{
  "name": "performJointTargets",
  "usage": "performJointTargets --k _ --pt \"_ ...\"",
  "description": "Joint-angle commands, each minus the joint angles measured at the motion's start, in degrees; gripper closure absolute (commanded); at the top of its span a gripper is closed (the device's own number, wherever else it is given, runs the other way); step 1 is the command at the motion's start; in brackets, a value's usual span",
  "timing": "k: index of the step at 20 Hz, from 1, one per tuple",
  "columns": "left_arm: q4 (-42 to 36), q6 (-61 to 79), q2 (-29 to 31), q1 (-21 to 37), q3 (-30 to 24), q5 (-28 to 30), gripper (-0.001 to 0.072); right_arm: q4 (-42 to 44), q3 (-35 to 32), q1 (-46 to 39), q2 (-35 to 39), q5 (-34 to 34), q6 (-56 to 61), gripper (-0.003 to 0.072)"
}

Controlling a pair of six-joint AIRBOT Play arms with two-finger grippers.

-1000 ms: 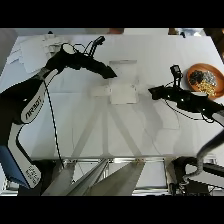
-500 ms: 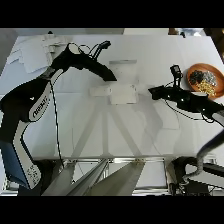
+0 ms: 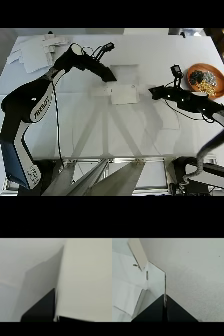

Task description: Fold the box and place the chain.

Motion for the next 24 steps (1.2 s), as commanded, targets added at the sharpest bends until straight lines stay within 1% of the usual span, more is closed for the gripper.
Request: performJointTargets --k 1,24 --pt "0.0 0.6 0.0 0.0 0.0 0.1 0.0696 -0.1 0.0 0.0 0.0 0.1 0.0 0.0671" --pt "0.0 0.6 0.0 -0.2 0.0 1.7 0.0695 0.0 0.0 0.0 0.0 0.1 0.0 0.0669"
